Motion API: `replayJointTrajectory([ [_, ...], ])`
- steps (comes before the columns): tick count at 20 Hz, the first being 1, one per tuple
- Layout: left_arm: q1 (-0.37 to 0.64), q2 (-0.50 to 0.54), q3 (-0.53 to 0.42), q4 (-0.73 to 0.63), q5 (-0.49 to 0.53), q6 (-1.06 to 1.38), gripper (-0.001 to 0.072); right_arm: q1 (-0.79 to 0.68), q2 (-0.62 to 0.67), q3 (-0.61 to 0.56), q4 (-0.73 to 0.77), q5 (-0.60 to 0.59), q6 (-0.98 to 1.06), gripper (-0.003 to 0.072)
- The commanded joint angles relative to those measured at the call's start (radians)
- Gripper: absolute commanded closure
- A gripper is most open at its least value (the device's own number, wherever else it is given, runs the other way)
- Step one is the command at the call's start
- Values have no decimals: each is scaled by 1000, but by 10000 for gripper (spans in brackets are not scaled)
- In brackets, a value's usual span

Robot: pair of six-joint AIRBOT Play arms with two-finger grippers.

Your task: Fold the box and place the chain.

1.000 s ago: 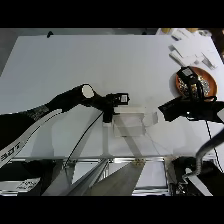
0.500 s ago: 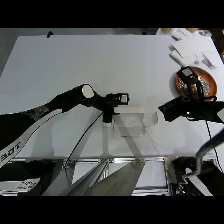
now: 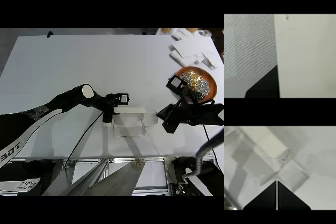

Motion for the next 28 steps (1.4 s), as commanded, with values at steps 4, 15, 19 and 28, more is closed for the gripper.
replayJointTrajectory([
  [4,0,0,0,0,0,0,700,76,33,0,57,131,-121,673],
  [15,0,0,0,0,0,0,700,259,37,-201,-50,-8,-333,672],
  [19,0,0,0,0,-1,0,700,305,-11,-256,-80,-153,-543,568],
  [28,0,0,0,0,-1,-3,700,344,-77,-393,-47,-484,-676,-5],
])
